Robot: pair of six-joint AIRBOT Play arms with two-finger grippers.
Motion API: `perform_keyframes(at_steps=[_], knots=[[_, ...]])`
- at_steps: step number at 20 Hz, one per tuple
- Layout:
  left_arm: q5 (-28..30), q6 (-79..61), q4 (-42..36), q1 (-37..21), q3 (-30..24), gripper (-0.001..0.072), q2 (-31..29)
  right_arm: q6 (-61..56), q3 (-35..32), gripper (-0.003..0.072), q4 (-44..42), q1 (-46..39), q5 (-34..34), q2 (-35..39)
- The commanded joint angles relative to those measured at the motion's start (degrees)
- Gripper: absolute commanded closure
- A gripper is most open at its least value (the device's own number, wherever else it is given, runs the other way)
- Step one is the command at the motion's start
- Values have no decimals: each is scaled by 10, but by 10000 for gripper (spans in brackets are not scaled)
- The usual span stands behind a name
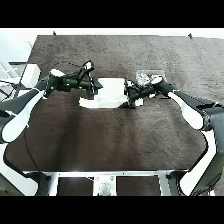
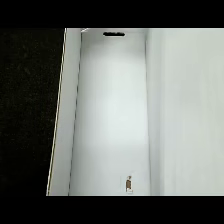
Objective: Fold the box and place the chain.
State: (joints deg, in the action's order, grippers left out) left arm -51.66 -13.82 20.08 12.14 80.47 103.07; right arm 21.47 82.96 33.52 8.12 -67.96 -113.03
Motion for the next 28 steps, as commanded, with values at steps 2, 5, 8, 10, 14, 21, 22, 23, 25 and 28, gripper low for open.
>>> perform_keyframes(at_steps=[2, 5, 8, 10, 14, 21, 22, 23, 25, 28], knots=[[36, 2, -12, 0, 13, 690, 16, 2, 0, 93, 0, 0, -1, 0], [32, 3, -12, 6, 13, 690, 28, 2, 0, 92, 0, 0, -1, 0], [45, 3, -10, 21, 13, 690, 37, 2, 0, 92, 0, 0, -1, 0], [48, 5, -7, 23, 13, 690, 39, 2, 0, 93, 0, 0, -1, 0], [47, 18, 2, 23, 13, 690, 44, 2, 0, 93, 0, 0, -1, 0], [47, 23, 17, 23, 13, 689, 52, 2, 0, 93, 0, 0, -1, 0], [47, 22, 17, 24, 13, 689, 52, 2, 0, 93, 0, 0, -1, 0], [47, 22, 17, 24, 13, 687, 52, 2, 0, 92, 0, 0, -1, 0], [46, 22, 17, 23, 13, 687, 52, 2, 0, 92, 0, 0, -1, 0], [44, 21, 17, 23, 13, 687, 52, 2, 0, 93, 0, 0, -1, 0]])
